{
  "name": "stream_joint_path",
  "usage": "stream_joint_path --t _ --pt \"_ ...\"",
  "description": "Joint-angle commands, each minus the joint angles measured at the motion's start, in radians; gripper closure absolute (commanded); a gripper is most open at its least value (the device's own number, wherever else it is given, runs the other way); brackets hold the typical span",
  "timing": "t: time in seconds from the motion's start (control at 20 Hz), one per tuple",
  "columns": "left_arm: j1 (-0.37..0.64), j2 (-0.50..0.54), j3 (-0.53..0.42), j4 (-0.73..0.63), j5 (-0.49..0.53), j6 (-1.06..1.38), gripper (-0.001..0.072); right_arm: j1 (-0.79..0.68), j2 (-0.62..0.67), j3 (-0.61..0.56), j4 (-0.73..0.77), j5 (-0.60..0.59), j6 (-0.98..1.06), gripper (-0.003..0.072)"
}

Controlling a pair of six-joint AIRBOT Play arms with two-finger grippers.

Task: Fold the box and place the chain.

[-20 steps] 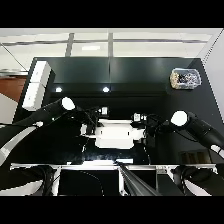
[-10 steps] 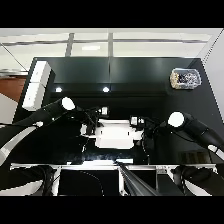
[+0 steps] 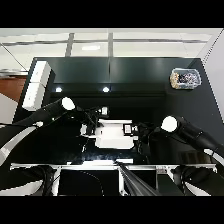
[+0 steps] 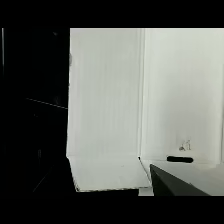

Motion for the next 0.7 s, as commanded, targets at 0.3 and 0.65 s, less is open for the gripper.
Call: stream_joint_path --t 0.3,0.65 --pt "0.000 -0.001 -0.001 0.000 0.000 0.000 0.0680 0.100 -0.015 -0.043 0.023 -0.139 0.012 -0.0023" --pt "0.000 -0.001 -0.001 0.000 0.000 0.000 0.0680 0.094 0.010 -0.040 0.015 -0.245 0.117 -0.0016"
